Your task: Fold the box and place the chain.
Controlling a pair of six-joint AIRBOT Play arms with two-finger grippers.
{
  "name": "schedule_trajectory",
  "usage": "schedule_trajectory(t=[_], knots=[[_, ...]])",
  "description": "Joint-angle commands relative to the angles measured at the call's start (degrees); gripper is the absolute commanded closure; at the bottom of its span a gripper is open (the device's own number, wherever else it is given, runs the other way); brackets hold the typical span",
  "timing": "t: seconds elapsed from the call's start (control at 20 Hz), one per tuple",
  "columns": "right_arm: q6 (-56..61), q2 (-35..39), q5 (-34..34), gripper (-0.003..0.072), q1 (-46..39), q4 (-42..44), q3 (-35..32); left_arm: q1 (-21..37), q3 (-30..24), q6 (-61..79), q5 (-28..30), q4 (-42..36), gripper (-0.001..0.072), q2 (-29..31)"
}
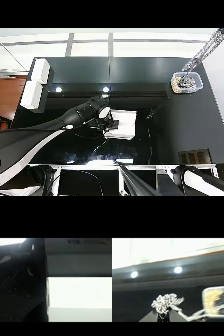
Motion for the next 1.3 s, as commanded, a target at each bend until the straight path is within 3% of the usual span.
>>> schedule_trajectory(t=[0.0, 0.3, 0.5, 0.9, 1.25], knots=[[-2.36, 7.02, 1.33, 0.0677, 3.63, 3.8, -6.6, 0.42, 0.07, -0.02, -0.02, -0.02, 0.0683, 0.02], [-3.28, 15.39, 6.25, 0.0677, 14.84, 2.08, -17.57, 0.42, 0.07, -0.04, 0.46, -0.04, 0.0683, 0.02], [-4.76, 16.24, 9.84, 0.0677, 22.12, 5.25, -27.39, 0.42, 0.07, -0.04, 0.63, -0.04, 0.0683, 0.02], [-4.74, 16.06, -6.05, 0.0676, 33.59, 15.63, -45.55, 0.39, 0.07, -0.04, 0.68, -0.02, 0.0683, 0.02], [-4.79, 11.58, -14.95, 0.0675, 37.77, 16.37, -50.86, 0.37, 0.07, -0.04, 0.66, -0.04, 0.0683, 0.02]])
